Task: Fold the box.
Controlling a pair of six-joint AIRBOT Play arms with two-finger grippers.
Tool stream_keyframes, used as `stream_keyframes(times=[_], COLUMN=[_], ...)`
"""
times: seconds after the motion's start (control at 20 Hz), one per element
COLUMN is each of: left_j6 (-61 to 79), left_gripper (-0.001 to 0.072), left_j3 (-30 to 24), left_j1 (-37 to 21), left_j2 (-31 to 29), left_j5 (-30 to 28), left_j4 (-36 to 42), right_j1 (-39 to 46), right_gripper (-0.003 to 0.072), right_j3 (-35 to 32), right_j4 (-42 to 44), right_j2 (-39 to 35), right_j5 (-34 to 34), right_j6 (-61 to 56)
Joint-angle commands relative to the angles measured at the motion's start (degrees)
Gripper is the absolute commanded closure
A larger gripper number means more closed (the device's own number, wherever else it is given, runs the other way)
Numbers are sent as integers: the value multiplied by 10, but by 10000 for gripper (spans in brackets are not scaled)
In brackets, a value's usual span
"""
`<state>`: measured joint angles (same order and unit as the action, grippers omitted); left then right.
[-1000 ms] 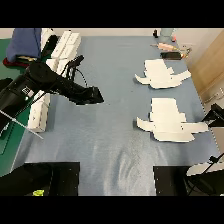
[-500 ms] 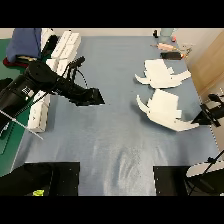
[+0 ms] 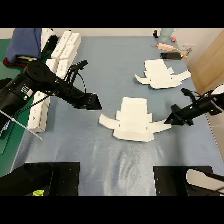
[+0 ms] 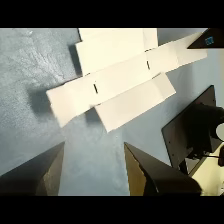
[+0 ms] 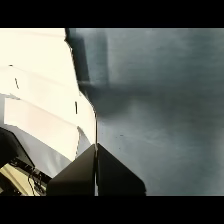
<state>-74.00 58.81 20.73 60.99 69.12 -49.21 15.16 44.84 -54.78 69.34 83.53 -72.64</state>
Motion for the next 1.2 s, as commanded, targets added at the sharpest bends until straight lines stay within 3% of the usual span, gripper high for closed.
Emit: stream_keyframes(times=[0.0,0.05,0.15,0.35,0.4,0.45,0.7,0.9,1.15], left_j6=[27,30,33,44,43,43,36,54,148], left_gripper=[148,148,148,148,148,148,148,148,148], left_j3=[0,0,0,0,0,0,0,0,0], left_j1=[-5,-5,-5,-4,-4,-4,-27,-82,-90], left_j2=[0,0,0,0,0,0,12,82,181], left_j5=[13,14,13,8,4,4,-6,14,25], left_j4=[-2,-5,-17,-26,-22,-21,-75,-71,41], right_j1=[-97,-122,-166,-217,-224,-231,-316,-389,-419], right_gripper=[685,671,436,480,633,684,685,686,686], right_j3=[-99,-115,-134,-140,-140,-139,-144,-160,-161], right_j4=[3,1,-9,-27,-23,-23,-30,-67,-89], right_j2=[-103,-118,-125,-108,-107,-108,-148,-213,-225], right_j5=[-109,-129,-155,-177,-181,-182,-190,-247,-273], right_j6=[-61,-75,-111,-139,-138,-133,-72,-80,-89])
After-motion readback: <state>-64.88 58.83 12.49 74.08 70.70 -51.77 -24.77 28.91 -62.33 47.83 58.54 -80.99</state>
